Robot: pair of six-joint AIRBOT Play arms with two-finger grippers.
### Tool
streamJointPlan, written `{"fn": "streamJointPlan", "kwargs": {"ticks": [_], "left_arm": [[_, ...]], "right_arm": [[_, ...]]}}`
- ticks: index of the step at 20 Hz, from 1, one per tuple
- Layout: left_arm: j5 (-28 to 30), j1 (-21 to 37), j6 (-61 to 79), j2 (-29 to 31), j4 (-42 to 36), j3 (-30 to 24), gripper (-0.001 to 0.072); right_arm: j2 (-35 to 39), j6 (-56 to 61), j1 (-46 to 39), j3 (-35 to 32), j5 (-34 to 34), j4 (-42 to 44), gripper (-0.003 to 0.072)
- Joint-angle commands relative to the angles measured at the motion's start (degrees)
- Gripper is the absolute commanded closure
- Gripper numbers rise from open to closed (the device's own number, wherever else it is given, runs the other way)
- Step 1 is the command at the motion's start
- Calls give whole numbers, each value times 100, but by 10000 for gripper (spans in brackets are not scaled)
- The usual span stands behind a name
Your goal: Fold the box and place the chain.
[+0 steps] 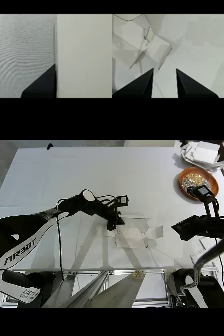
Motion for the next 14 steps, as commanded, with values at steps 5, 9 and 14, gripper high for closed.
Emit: {"fn": "streamJointPlan", "kwargs": {"ticks": [5, 9, 14], "left_arm": [[72, 4, -116, -2, 4, 7, 710], [72, 4, -116, -26, 4, 4, 710], [72, 4, -116, -26, 4, 4, 710]], "right_arm": [[-4, 0, 4, 7, 0, -42, 366], [-4, 0, 4, 7, 2, -192, 366], [-4, -2, 4, 7, 2, -197, 366]]}}
